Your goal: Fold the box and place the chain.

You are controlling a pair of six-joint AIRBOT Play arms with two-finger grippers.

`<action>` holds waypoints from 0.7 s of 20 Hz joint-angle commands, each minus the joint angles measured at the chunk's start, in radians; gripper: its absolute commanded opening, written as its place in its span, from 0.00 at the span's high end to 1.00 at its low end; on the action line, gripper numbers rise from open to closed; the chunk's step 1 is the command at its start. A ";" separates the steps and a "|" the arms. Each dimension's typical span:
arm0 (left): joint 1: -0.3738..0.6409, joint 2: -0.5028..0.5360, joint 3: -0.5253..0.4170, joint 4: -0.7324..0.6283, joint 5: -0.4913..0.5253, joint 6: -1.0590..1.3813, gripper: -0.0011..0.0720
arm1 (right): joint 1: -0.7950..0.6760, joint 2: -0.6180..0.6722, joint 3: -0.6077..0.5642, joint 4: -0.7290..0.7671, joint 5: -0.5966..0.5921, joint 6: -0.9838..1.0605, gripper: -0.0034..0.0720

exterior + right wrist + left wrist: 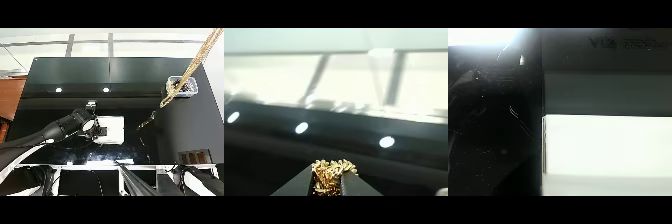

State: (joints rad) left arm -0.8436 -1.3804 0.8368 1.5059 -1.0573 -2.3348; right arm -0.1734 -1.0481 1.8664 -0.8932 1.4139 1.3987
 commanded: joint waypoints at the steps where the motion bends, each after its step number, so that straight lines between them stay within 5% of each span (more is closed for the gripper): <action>1: 0.001 0.000 0.000 0.000 0.002 0.000 0.94 | 0.083 0.011 0.013 0.063 0.105 -0.020 0.92; 14: 0.000 0.000 0.000 0.000 0.002 0.000 0.94 | 0.507 0.011 -0.041 0.018 0.224 -0.040 0.92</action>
State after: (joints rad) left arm -0.8436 -1.3800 0.8368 1.5059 -1.0565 -2.3344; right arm 0.2474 -1.0382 1.8515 -0.8757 1.6207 1.3659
